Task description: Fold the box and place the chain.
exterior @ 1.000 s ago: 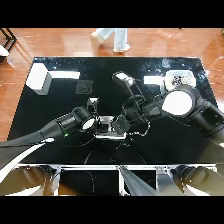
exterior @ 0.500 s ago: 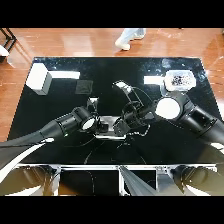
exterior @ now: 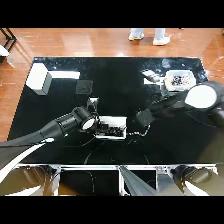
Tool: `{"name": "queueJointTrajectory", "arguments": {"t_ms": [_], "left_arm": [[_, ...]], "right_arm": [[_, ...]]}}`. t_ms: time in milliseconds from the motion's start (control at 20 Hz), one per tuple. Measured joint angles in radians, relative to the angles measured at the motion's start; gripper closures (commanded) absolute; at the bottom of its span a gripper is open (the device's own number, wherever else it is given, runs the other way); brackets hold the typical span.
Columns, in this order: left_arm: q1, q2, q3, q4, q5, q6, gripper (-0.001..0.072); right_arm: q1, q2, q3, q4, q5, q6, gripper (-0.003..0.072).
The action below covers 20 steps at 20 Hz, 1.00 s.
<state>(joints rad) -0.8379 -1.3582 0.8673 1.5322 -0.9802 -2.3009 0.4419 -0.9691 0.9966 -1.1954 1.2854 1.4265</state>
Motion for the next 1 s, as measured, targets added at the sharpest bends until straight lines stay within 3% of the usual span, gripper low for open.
{"name": "queueJointTrajectory", "arguments": {"t_ms": [150,350,750,800,850,1000], "left_arm": [[0.0,0.0,0.0,0.0,0.0,0.0,0.0687],[0.0,0.0,0.0,0.0,0.0,0.0,0.0687],[0.0,0.0,0.0,0.003,0.001,0.0,0.0687],[0.0,0.0,0.0,0.003,0.001,0.0,0.0687],[0.0,0.0,0.0,0.003,0.002,0.0,0.0687],[0.0,0.0,0.0,0.003,0.002,0.0,0.0687]], "right_arm": [[-0.138,0.048,-0.04,-0.066,0.032,-0.064,-0.0021],[-0.217,0.07,-0.181,-0.056,-0.023,-0.337,-0.002],[-0.244,0.077,-0.421,0.131,-0.168,-0.898,-0.0009],[-0.244,0.076,-0.438,0.161,-0.184,-0.951,0.0137],[-0.245,0.076,-0.454,0.18,-0.192,-0.997,0.0192],[-0.231,0.075,-0.49,0.227,-0.222,-1.085,0.019]]}}
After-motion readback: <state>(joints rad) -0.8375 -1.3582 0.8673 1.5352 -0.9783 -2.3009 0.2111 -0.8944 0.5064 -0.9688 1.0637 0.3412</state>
